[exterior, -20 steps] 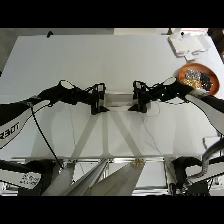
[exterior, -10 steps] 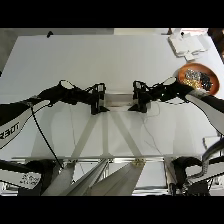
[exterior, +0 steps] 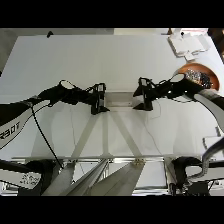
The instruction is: Fold the box and place the chain.
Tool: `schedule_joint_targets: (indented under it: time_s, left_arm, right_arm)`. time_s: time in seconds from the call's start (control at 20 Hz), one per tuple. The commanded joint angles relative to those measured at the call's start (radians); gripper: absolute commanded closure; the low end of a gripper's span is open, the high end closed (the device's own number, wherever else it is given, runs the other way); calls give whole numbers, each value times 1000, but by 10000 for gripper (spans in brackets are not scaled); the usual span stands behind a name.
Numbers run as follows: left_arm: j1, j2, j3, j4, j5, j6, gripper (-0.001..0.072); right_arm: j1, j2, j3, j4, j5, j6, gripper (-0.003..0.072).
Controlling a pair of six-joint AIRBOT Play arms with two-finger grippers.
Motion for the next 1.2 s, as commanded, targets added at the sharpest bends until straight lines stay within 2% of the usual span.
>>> schedule_joint_targets:
  time_s: [0.0,0.05,0.1,0.15,0.2,0.3,0.4,0.7,0.75,0.85,1.15]
  left_arm:
    - [0,0,1,0,-2,2,537]
    - [0,0,1,0,-2,2,537]
    - [0,0,1,0,-2,2,537]
    - [0,0,1,0,-2,2,537]
    - [0,0,1,0,-2,2,537]
    - [0,0,1,0,-2,2,537]
    - [0,0,1,0,-2,2,537]
    - [0,0,1,0,-2,2,537]
    - [0,0,1,0,-2,2,537]
    - [0,0,1,0,-2,2,537]
    - [0,0,1,0,-2,2,537]
  right_arm:
    - [-61,88,1,-156,39,106,56]
    - [-75,117,1,-171,64,130,182]
    - [-83,146,1,-168,95,142,356]
    - [-84,176,1,-164,127,143,581]
    - [-78,203,1,-138,158,145,677]
    - [-59,228,1,-23,175,192,677]
    - [-16,221,1,114,107,243,678]
    - [177,128,1,119,-452,442,683]
    - [185,112,1,118,-513,486,683]
    - [180,87,1,110,-537,513,683]
    - [179,51,1,51,-427,540,679]
